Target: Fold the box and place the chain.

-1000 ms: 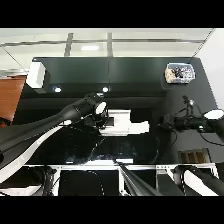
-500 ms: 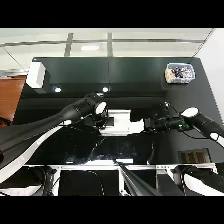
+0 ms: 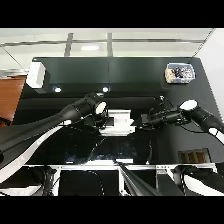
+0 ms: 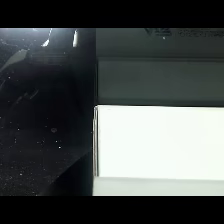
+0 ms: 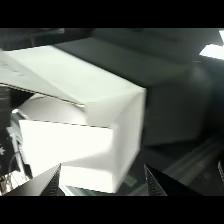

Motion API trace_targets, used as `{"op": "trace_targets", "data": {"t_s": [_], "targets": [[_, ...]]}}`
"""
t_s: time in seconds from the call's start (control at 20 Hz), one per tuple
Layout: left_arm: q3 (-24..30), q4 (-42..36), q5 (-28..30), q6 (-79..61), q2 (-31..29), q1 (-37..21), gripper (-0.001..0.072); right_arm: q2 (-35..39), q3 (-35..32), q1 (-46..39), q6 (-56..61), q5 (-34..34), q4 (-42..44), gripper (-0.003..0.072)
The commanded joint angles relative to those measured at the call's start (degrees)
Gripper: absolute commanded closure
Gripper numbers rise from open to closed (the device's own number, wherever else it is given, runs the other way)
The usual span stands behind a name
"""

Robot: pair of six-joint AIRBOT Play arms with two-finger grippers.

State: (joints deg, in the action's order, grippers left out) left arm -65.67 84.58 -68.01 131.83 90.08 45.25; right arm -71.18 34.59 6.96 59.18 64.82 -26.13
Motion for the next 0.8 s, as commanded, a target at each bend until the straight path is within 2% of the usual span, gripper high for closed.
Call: {"op": "trace_targets", "data": {"t_s": [0.0,0.05,0.15,0.75], "targets": [[0.00,-0.04,-0.04,0.00,0.00,-0.04,0.0686,-0.04,1.46,2.78,0.72,-1.40,0.96,0.0100],[0.00,-0.04,-0.13,0.00,0.00,-0.04,0.0686,-0.04,1.70,3.58,1.25,-2.32,0.96,0.0101],[0.00,-0.04,-0.13,0.00,0.00,-0.04,0.0686,-0.04,1.84,4.87,2.25,-3.87,0.66,0.0208],[0.00,-0.04,-0.07,0.00,0.00,-0.04,0.0686,-0.04,1.84,6.91,3.63,-5.16,0.57,0.0208]]}}
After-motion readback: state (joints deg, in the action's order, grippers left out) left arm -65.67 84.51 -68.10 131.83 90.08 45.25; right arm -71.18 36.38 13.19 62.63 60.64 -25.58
